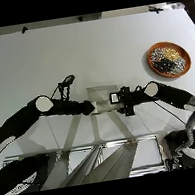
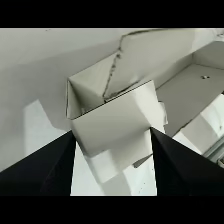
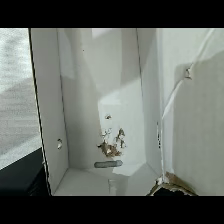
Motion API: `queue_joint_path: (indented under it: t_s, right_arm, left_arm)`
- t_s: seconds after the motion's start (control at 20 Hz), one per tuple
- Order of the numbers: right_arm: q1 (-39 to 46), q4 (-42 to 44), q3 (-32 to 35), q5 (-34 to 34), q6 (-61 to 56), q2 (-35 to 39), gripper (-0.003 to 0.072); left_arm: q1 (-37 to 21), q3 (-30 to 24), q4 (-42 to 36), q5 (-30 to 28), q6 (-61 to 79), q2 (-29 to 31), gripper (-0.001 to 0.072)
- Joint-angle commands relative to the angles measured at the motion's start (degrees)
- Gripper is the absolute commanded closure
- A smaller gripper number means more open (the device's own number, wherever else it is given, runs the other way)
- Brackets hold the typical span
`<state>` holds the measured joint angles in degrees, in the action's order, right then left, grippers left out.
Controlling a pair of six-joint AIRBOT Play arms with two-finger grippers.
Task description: Fold the box and place the chain.
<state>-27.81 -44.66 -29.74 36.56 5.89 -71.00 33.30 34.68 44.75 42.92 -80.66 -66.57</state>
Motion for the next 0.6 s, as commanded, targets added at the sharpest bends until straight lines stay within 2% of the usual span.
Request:
queue_joint_path:
  t_s: [0.0,0.25,0.55]
  right_arm:
    - [0.0,0.0,0.0,0.0,0.0,0.0,0.0281]
    - [0.0,-0.1,0.0,0.0,0.0,0.0,0.0281]
    - [0.0,-0.1,0.0,0.0,0.0,0.0,0.0281]
  left_arm:
    - [2.1,2.5,7.6,-0.7,-9.8,-1.6,0.0202]
    - [5.1,9.7,15.7,2.8,-18.4,-5.7,0.0203]
    - [7.9,15.4,21.9,8.0,-27.8,-11.1,0.0203]
